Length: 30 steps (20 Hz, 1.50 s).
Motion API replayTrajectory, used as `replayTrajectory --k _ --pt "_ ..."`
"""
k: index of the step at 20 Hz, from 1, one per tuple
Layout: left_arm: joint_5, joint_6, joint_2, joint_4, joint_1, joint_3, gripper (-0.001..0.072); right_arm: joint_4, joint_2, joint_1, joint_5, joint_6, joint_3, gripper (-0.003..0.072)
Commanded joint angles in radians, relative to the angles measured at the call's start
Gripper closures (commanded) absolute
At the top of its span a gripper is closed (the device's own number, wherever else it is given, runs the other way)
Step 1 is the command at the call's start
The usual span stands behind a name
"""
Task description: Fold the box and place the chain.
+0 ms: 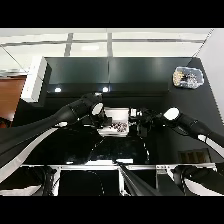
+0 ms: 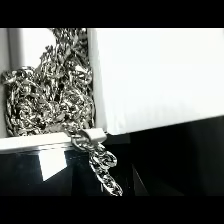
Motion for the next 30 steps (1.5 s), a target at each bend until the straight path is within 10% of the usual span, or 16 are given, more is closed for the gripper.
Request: replayTrajectory --k 1,4,6,20,23,29,30 --pt "0.000 0.000 0.000 0.000 0.000 0.000 0.0680 -0.048 -0.002 0.001 -0.008 0.086 -0.001 0.0266" --pt "0.000 0.000 0.000 0.000 0.000 0.000 0.0680 -0.087 -0.002 0.001 -0.003 0.130 -0.001 0.0267" --pt "0.000 0.000 0.000 0.000 0.000 0.000 0.0680 -0.086 -0.002 0.001 -0.001 0.130 -0.001 0.0673" --pt "-0.002 0.000 0.000 -0.001 0.000 0.000 0.0680 -0.172 0.346 -0.026 0.435 0.861 0.246 0.0673" --pt "0.004 0.000 0.000 -0.024 0.000 0.000 0.0680 0.079 0.347 -0.016 0.359 0.867 0.272 0.0673" --pt "0.005 0.000 0.000 -0.023 0.000 0.000 0.0680 0.069 0.271 0.055 0.254 0.893 0.223 0.0669" --pt "0.005 0.000 0.000 -0.023 0.000 0.000 0.0680 0.044 0.257 0.055 0.264 0.908 0.217 0.0554"
